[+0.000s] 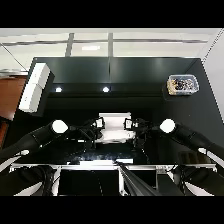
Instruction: Fold the box and place the chain.
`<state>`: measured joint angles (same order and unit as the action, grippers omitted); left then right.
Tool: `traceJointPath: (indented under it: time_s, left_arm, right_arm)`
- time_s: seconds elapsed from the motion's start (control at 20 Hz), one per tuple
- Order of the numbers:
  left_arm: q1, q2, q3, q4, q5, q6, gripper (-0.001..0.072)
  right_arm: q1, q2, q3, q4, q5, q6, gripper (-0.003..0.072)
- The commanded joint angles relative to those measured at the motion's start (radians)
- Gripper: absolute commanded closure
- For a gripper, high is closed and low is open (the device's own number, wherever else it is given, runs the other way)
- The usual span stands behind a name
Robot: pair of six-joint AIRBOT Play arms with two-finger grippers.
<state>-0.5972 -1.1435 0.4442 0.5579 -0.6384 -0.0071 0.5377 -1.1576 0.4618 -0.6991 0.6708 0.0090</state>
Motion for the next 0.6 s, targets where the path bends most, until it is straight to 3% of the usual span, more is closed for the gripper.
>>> traceJointPath:
  time_s: [0.0, 0.55]
  left_arm:
    - [-0.003, -0.001, 0.001, -0.002, 0.003, -0.001, 0.0679]
    - [-0.003, -0.002, 0.001, -0.056, 0.015, 0.034, 0.0677]
  right_arm:
    - [0.000, 0.000, 0.000, 0.000, 0.001, -0.001, 0.0150]
    - [0.000, 0.000, 0.000, 0.000, 0.000, -0.001, 0.0149]
